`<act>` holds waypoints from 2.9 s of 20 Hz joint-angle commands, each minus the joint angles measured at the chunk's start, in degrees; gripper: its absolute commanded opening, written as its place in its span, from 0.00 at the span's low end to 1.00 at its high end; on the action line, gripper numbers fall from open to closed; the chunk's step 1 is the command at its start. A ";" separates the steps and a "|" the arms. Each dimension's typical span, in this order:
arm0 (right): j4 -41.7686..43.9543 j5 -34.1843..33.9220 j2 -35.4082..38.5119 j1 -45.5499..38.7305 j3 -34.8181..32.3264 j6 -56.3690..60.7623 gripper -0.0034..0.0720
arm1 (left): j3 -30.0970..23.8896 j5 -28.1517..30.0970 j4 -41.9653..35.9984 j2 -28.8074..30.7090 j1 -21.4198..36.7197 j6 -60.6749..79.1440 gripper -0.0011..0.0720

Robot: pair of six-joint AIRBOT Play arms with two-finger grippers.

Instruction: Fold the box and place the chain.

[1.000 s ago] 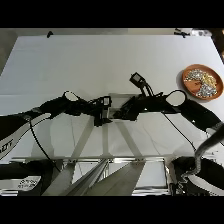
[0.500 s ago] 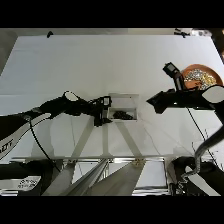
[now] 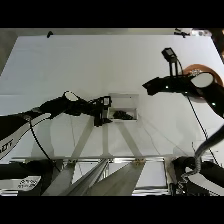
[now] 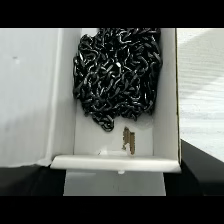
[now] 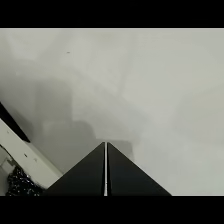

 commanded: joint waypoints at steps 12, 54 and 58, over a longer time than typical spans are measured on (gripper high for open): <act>-2.12 11.78 -9.38 8.35 4.22 -5.25 0.07 | 0.04 0.00 0.00 0.04 0.02 0.00 0.44; -22.38 8.90 -5.03 24.74 4.02 -5.90 0.33 | 0.04 0.00 0.00 0.04 0.02 0.00 0.44; -23.87 8.70 -5.03 24.74 4.02 -4.48 0.31 | 0.04 0.00 0.00 0.04 0.02 0.00 0.44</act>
